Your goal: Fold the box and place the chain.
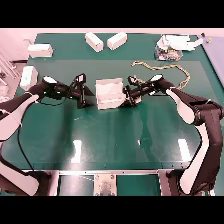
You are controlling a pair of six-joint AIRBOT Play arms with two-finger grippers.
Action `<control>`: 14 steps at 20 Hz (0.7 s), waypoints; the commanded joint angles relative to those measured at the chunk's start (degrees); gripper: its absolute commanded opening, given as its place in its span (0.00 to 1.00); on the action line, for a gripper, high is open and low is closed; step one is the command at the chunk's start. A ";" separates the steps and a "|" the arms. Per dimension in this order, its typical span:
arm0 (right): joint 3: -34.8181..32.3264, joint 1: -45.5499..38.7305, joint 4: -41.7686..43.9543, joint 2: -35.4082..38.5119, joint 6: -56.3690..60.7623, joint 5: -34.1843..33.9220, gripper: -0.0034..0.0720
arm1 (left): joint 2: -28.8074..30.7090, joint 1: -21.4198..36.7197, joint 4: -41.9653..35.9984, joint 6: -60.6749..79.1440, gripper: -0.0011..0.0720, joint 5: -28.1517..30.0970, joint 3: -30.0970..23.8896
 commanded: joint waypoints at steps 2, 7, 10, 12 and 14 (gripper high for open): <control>-0.02 0.07 0.02 0.00 0.02 0.02 0.71 | -1.11 -1.14 -0.33 4.35 0.93 2.12 0.35; -0.02 0.07 0.00 0.00 0.02 0.02 0.71 | -1.14 -1.14 -0.28 5.33 0.94 1.09 0.33; -0.02 0.07 0.02 0.00 0.02 0.02 0.71 | -1.14 -1.14 0.42 5.49 0.94 0.87 0.33; -0.02 0.04 0.02 0.00 0.02 0.02 0.71 | -1.29 -1.14 0.39 5.46 0.94 1.09 0.33; -0.02 0.04 0.02 0.00 0.02 0.02 0.71 | -1.46 -1.14 0.33 5.46 0.93 4.33 0.33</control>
